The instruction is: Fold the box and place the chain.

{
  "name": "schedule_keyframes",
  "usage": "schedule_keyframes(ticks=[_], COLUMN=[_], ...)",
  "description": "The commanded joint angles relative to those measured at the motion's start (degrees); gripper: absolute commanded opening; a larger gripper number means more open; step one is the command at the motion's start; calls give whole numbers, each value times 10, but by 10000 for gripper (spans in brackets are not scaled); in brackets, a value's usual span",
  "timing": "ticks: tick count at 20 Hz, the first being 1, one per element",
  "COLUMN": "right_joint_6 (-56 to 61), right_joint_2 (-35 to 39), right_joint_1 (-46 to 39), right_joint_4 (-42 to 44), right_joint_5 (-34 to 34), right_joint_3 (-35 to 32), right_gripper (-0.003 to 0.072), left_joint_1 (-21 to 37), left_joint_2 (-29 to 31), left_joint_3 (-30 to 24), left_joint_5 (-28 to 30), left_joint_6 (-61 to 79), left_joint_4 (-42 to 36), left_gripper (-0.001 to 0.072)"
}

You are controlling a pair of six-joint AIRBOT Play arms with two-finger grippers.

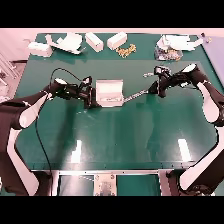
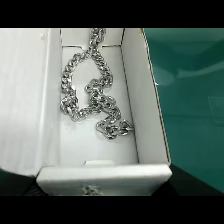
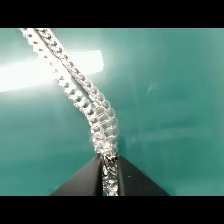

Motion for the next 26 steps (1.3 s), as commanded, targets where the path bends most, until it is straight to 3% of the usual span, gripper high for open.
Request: schedule_keyframes(ticks=[1,11,20,26], right_joint_6=[9,57,110,111], right_joint_2=[26,125,209,209], right_joint_1=[3,42,160,231], right_joint_4=[71,136,136,133], right_joint_5=[18,130,128,58], right_joint_3=[2,2,2,2], right_gripper=[7,7,7,7], left_joint_1=[0,0,0,0], left_joint_2=[0,0,0,0], left_joint_3=[1,1,1,1], left_joint_5=[0,2,2,2], left_joint_6=[0,0,0,0], left_joint_4=[0,0,0,0], left_gripper=[579,579,579,579])
